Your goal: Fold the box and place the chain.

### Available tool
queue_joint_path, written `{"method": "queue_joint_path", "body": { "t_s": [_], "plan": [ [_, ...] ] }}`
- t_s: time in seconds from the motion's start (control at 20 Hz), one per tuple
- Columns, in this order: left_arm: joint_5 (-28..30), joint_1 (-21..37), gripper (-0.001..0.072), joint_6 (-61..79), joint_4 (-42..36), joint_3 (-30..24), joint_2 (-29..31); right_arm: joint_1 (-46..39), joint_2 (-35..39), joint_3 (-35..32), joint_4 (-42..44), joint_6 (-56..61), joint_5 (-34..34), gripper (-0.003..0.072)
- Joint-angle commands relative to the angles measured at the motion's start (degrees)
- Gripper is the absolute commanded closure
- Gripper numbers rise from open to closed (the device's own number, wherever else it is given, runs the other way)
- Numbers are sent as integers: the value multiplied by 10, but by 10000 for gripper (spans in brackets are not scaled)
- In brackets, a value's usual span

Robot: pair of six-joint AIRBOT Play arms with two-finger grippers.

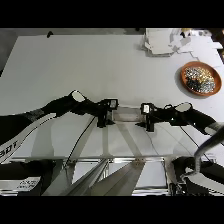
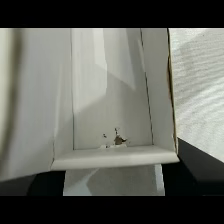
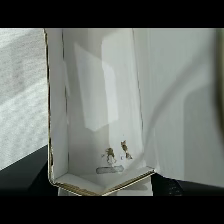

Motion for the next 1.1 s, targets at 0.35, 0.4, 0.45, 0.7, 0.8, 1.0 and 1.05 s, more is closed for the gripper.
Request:
{"method": "queue_joint_path", "body": {
  "t_s": [0.35, 0.4, 0.45, 0.7, 0.8, 1.0, 1.05],
  "plan": [
    [0, 0, 466, -1, -1, 0, 0, 0, 0, 0, 0, 0, 0, 249],
    [0, 0, 466, -2, -1, 0, 0, 0, 0, 0, 0, 0, 0, 249],
    [0, 0, 466, -1, -1, 0, 0, 0, 0, 0, 0, 0, 0, 249],
    [0, 0, 465, -1, -1, 0, 0, 0, 0, 0, 0, 0, 0, 249],
    [0, 0, 465, -1, -1, 0, 0, 0, 0, 0, 4, 0, 0, 250],
    [0, 0, 457, -1, -1, 0, 0, 0, 0, 0, -2, 1, 0, 222],
    [0, 0, 457, -1, -1, 0, 0, 0, 0, 0, -2, 1, 0, 16]
  ]
}}
